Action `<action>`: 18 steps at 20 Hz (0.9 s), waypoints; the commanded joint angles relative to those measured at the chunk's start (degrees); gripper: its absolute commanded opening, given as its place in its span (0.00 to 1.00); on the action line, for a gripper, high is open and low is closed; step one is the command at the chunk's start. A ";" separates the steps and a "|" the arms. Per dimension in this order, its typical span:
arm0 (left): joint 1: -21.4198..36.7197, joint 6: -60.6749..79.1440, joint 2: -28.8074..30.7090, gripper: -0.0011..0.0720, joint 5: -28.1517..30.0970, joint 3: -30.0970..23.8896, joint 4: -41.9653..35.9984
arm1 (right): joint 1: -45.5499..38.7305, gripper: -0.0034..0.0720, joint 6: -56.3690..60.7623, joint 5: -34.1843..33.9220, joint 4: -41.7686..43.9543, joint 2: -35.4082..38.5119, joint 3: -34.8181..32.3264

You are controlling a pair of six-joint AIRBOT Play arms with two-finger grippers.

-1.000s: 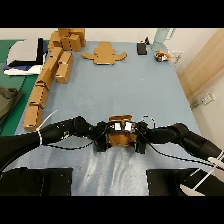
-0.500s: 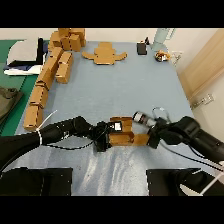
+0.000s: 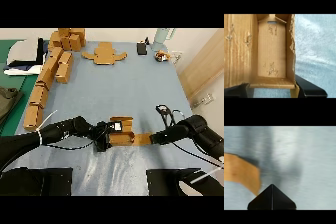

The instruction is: Fold the box.

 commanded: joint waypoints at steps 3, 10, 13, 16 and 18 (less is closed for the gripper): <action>-0.04 0.00 0.02 0.66 0.02 0.00 0.02 | -1.14 0.05 -7.30 5.66 16.65 -4.83 -0.85; -0.04 0.00 0.02 0.66 0.00 0.00 0.02 | -1.16 0.05 -16.57 5.90 23.50 -5.38 -0.83; -0.04 0.00 0.02 0.66 0.00 0.00 0.02 | -1.14 0.05 -16.92 4.98 23.56 -5.31 0.22; -0.04 0.00 0.02 0.66 0.02 0.00 0.02 | -1.20 0.05 -16.83 4.83 21.18 -4.59 1.38; -0.04 0.00 0.02 0.66 0.02 0.00 0.02 | -1.18 0.05 -16.85 4.79 21.57 -4.26 1.53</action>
